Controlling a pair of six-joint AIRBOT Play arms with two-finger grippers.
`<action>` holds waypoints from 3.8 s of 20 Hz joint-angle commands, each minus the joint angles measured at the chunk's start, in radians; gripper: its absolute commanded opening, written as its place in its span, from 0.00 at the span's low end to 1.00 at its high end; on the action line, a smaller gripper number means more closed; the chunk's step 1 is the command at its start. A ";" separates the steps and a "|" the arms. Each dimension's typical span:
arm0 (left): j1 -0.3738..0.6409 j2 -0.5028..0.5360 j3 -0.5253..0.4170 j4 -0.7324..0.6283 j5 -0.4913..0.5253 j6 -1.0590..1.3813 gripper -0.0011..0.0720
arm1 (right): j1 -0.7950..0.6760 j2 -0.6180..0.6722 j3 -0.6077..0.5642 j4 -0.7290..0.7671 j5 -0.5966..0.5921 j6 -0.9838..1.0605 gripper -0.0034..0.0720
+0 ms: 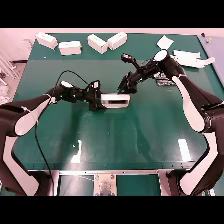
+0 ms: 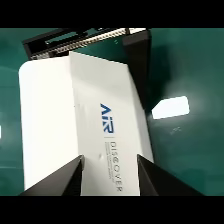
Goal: Fold the box and place the chain.
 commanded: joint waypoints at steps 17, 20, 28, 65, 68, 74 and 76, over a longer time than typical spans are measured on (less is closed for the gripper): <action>0.001 0.000 0.001 0.000 0.001 0.000 0.81 | 0.019 -0.001 0.000 -0.038 -0.017 0.000 0.58; 0.001 0.000 0.001 0.000 0.001 0.000 0.81 | 0.021 -0.001 0.000 -0.043 -0.021 0.000 0.56; 0.001 0.000 0.001 0.000 0.001 0.000 0.81 | 0.023 0.000 0.001 -0.042 -0.030 0.008 0.51; 0.001 0.000 0.001 0.000 0.001 0.000 0.81 | 0.071 0.000 -0.179 -0.063 -0.076 0.031 0.44; 0.001 0.000 0.001 0.000 0.001 0.000 0.81 | 0.049 0.006 -0.180 -0.026 -0.076 0.013 0.45; 0.001 0.000 0.001 0.000 0.001 0.000 0.81 | -0.012 0.041 -0.180 0.213 0.001 -0.047 0.45; 0.001 0.000 0.001 0.000 0.001 0.000 0.81 | -0.029 0.041 -0.180 0.268 0.010 -0.049 0.42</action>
